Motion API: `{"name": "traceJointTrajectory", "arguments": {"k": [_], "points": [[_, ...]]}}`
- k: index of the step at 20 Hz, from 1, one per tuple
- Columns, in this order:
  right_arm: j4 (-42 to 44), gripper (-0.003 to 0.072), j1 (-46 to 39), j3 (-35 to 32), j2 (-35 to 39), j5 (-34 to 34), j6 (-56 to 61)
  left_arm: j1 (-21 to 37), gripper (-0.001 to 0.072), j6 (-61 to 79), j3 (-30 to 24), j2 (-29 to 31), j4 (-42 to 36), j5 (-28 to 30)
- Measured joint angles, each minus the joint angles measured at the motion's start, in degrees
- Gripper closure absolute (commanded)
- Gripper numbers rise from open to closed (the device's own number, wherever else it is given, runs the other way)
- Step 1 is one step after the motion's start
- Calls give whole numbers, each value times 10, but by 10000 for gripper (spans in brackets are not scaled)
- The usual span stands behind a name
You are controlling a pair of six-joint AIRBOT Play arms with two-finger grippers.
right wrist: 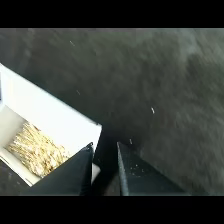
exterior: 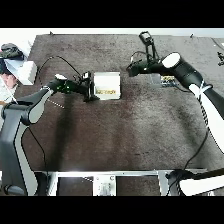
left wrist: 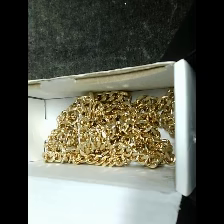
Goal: Fold the box and place the chain.
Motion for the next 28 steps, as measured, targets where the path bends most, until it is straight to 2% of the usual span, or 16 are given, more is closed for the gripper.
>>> {"name": "traceJointTrajectory", "arguments": {"k": [6,12,20,28], "points": [[124,512,-45,108,-108,69,-118,0,241,0,0,0,0,0],[162,511,-47,186,-199,145,-163,0,241,0,0,0,0,0],[145,510,-20,204,-219,222,-217,0,241,0,0,0,0,0],[132,510,-6,207,-209,306,-297,0,241,0,0,0,0,0]]}}
